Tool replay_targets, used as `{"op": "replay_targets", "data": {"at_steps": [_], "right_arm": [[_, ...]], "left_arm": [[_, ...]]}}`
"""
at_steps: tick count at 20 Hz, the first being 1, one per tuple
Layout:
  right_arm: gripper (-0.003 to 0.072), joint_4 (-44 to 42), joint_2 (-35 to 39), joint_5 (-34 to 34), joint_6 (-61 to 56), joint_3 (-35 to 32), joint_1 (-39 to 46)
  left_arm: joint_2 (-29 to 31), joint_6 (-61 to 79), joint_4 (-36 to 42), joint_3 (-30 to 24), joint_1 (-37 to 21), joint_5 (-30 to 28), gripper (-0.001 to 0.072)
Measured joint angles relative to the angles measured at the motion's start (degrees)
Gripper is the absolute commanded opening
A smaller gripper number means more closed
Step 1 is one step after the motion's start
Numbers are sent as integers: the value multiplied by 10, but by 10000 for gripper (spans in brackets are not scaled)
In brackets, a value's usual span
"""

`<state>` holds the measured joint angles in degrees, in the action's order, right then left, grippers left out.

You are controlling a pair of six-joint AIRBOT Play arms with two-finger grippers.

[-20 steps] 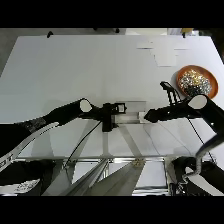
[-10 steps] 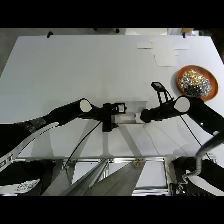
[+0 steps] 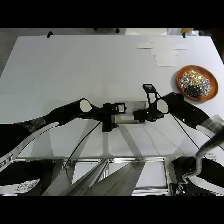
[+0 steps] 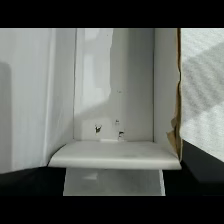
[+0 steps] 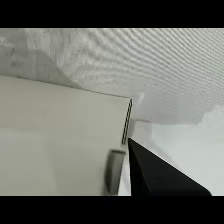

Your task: Fold the box and place the chain.

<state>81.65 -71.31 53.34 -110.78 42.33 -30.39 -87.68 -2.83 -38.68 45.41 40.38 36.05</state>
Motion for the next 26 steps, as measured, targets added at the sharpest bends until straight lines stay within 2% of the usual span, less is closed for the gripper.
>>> {"op": "replay_targets", "data": {"at_steps": [3, 4, 6, 10, 13, 15, 16, 19, 20, 22, 24, 26], "right_arm": [[214, 20, -18, 9, -28, 14, -13], [185, 26, -22, 12, -42, 17, -15], [172, 43, -26, 18, -69, 20, -18], [18, 68, -30, 30, -96, 23, -21], [16, 74, -31, 33, -105, 23, -21], [168, 77, -34, 37, -106, 24, -21], [178, 80, -37, 39, -106, 23, -21], [142, 80, -44, 40, -107, 24, -21], [92, 79, -47, 40, -107, 24, -21], [74, 76, -52, 42, -108, 24, -21], [15, 73, -56, 45, -110, 25, -21], [15, 72, -59, 48, -110, 25, -21]], "left_arm": [[0, 0, 1, 0, 0, 0, 11], [0, 0, 1, 0, 0, 1, 11], [0, 0, 1, 0, 0, 1, 11], [0, 0, 1, 0, 0, 1, 11], [0, -1, 2, 0, 0, 1, 11], [0, -1, 2, 0, 0, 2, 11], [0, 0, 2, 0, 0, 2, 11], [0, 0, 2, 0, 0, 2, 11], [0, 0, 2, 0, 0, 2, 11], [0, 0, 1, 0, 0, 2, 11], [0, 0, 1, 0, 0, 2, 11], [0, 0, 1, 0, 0, 2, 11]]}}
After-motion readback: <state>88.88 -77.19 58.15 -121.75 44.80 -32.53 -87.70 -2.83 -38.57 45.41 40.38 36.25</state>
